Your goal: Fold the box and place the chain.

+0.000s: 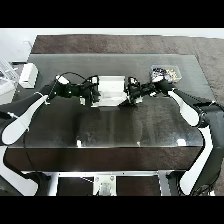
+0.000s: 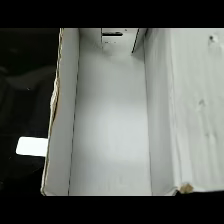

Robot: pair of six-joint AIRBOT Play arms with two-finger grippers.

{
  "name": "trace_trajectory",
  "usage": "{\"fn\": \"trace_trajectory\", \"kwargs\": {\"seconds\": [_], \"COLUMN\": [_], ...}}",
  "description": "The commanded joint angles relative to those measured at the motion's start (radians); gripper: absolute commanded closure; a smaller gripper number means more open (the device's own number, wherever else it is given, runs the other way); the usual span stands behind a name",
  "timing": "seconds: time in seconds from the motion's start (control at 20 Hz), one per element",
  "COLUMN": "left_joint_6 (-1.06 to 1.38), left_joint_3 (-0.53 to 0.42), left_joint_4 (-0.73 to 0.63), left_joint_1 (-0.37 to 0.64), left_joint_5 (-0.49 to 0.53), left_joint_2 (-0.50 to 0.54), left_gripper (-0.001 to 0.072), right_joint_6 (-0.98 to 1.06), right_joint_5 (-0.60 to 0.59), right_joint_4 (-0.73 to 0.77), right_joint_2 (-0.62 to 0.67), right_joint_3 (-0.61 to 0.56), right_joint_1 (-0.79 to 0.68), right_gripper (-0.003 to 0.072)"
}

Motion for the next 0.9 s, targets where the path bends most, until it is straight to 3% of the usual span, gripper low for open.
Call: {"fn": "trace_trajectory", "kwargs": {"seconds": [0.0, 0.4, 0.5, 0.55, 0.85], "left_joint_6": [-0.017, -0.019, -0.034, -0.035, -0.035], "left_joint_3": [0.050, 0.051, 0.051, 0.051, 0.051], "left_joint_4": [-0.011, -0.018, -0.018, -0.018, -0.018], "left_joint_1": [0.000, 0.000, 0.000, 0.000, 0.000], "left_joint_5": [-0.044, -0.042, -0.060, -0.060, -0.042], "left_joint_2": [-0.040, -0.051, -0.051, -0.051, -0.051], "left_gripper": [0.0359, 0.0338, 0.0118, 0.0089, 0.0090], "right_joint_6": [-0.001, -0.001, -0.001, -0.001, -0.001], "right_joint_5": [0.001, 0.001, 0.001, 0.001, 0.001], "right_joint_4": [0.000, -0.001, 0.000, -0.001, -0.001], "right_joint_2": [0.000, 0.000, 0.000, 0.000, 0.000], "right_joint_3": [0.000, 0.000, 0.000, 0.000, 0.000], "right_joint_1": [0.001, 0.001, 0.001, 0.001, 0.001], "right_gripper": [0.0107, 0.0107, 0.0107, 0.0107, 0.0107]}}
